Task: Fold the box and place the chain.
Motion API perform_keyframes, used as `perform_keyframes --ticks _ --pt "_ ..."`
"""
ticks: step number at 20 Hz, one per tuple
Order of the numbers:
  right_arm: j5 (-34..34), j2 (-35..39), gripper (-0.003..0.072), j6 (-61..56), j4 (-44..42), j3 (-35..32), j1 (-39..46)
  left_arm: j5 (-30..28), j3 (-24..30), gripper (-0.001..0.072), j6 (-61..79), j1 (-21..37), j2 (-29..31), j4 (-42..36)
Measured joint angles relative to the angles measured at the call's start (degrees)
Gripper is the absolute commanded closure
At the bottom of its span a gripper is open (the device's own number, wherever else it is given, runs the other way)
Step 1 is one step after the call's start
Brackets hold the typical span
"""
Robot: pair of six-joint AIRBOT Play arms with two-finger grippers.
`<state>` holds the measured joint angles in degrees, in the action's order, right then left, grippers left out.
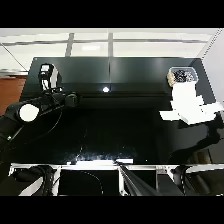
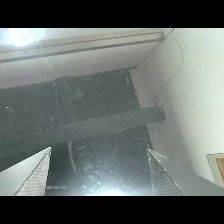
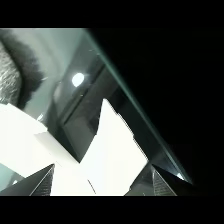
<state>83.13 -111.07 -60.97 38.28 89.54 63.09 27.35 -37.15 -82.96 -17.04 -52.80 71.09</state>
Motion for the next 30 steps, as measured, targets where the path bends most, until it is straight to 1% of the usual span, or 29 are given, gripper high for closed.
perform_keyframes --ticks 5,11,12,14,15,16,21,24,27,30 --pt "3.4 -4.6 -0.0021 2.5 -2.0 3.6 -1.7 -0.2 0.0 0.0003 0.0 0.0 0.0 0.0" --pt "8.2 -7.2 -0.0018 6.0 -2.7 5.0 -4.1 -0.3 0.0 0.0003 0.0 0.0 0.0 0.0" --pt "8.8 -7.4 0.0103 6.2 -2.7 5.0 -4.3 -0.3 0.0 0.0003 0.0 0.0 0.0 0.0" --pt "9.8 -7.6 0.0266 6.6 -2.6 5.1 -4.6 -0.3 0.0 0.0003 0.0 0.0 0.0 0.0" --pt "10.3 -7.6 0.0466 6.8 -2.5 5.1 -4.7 -0.3 0.0 0.0003 0.0 0.0 0.0 0.0" --pt "10.7 -7.7 0.0642 7.0 -2.4 5.2 -4.9 -0.3 0.0 0.0003 0.0 0.0 0.0 0.0" --pt "13.9 -7.5 0.0639 9.4 -2.1 5.2 -6.3 -0.3 0.0 0.0003 0.0 0.0 0.0 0.0" --pt "15.3 -5.9 0.064 9.8 -2.4 4.2 -8.2 -0.3 0.0 0.0003 0.0 0.0 0.0 0.0" --pt "15.4 -2.4 0.0639 10.1 -2.6 0.6 -11.0 -0.2 0.0 0.0003 0.0 0.0 0.0 -0.2" --pt "13.8 3.4 0.0639 10.3 -2.7 -6.3 -13.9 -0.2 0.0 0.0003 0.0 0.0 0.0 -0.9"
